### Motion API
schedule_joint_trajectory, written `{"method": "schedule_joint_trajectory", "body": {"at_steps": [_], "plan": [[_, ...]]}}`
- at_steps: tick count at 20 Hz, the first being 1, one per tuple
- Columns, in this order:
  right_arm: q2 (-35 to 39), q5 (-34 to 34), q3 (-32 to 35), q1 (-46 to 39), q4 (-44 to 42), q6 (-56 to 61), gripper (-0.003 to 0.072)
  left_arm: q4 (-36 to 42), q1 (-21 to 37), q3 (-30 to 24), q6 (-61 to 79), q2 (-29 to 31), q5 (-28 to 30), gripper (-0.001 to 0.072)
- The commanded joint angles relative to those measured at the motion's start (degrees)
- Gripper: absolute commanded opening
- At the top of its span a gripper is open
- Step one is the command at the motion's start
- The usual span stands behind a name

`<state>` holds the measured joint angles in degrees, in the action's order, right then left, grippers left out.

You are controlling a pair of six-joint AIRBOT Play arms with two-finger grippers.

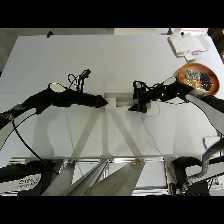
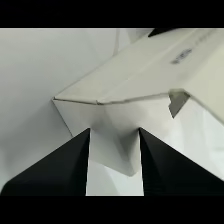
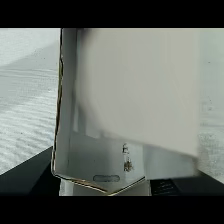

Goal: Fold the box and place the chain.

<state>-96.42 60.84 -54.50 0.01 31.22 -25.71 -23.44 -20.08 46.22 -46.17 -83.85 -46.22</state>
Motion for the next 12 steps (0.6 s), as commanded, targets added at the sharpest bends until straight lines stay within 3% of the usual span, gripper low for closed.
{"method": "schedule_joint_trajectory", "body": {"at_steps": [1,2,4,6,12], "plan": [[0.0,0.0,0.0,0.0,0.0,0.0,0.0437,-0.1,0.0,0.0,-1.2,0.6,1.9,0.0346],[0.0,0.0,0.0,0.0,0.0,0.0,0.0437,-0.2,0.0,0.0,-1.2,0.8,1.8,0.0354],[0.0,0.0,0.0,0.0,0.0,0.0,0.0437,-0.2,0.0,0.0,-1.2,0.8,1.0,0.0542],[0.0,0.0,0.0,0.0,0.0,0.0,0.0437,-0.2,-0.1,0.0,-1.2,0.8,0.3,0.0657],[0.0,0.0,0.0,0.0,0.0,0.0,0.0437,-0.5,-2.1,0.0,-1.2,0.7,3.7,0.0650]]}}
